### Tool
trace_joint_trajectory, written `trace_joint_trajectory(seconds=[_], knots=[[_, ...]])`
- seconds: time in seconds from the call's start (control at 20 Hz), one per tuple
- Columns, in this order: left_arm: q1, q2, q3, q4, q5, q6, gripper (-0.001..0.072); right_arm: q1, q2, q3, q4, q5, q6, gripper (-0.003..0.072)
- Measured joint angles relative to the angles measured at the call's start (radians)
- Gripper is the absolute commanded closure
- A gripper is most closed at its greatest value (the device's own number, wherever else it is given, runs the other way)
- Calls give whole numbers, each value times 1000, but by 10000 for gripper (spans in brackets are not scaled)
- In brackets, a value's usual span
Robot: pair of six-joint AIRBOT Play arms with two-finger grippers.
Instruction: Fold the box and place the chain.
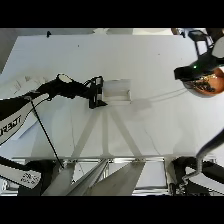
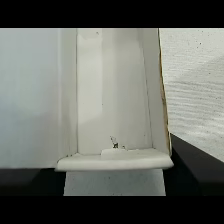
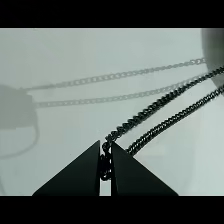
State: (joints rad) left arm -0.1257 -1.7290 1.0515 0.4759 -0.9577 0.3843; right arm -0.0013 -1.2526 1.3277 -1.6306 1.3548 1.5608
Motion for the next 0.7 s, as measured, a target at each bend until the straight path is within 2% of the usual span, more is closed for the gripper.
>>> trace_joint_trajectory(seconds=[0.15,0.35,0.7], knots=[[0,0,0,0,0,0,317,154,1,0,10,-29,-3,668],[0,0,0,0,0,0,317,320,1,0,22,-130,-3,668],[0,0,0,0,0,0,317,445,-7,0,166,-323,-35,671]])
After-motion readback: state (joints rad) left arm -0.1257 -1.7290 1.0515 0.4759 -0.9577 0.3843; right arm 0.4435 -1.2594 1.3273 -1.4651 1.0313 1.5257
